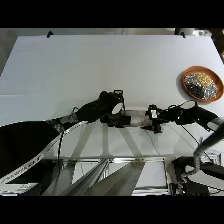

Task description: Fold the box and place the chain.

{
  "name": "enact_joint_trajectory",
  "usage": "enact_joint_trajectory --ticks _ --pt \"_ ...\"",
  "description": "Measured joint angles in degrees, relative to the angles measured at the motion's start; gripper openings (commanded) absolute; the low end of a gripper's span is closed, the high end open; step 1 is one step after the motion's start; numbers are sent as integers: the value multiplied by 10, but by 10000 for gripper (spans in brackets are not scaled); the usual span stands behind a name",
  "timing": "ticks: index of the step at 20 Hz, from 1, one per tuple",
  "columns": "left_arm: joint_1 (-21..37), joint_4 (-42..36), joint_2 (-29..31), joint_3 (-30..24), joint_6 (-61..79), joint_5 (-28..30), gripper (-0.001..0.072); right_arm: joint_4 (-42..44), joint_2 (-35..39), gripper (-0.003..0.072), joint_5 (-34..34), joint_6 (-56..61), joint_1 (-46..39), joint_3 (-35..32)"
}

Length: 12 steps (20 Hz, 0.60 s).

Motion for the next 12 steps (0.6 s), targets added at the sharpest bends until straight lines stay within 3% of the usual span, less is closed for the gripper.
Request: enact_joint_trajectory --ticks 12 --pt "14 -6 44 1 2 -8 221 1 0 457 0 1 0 0"
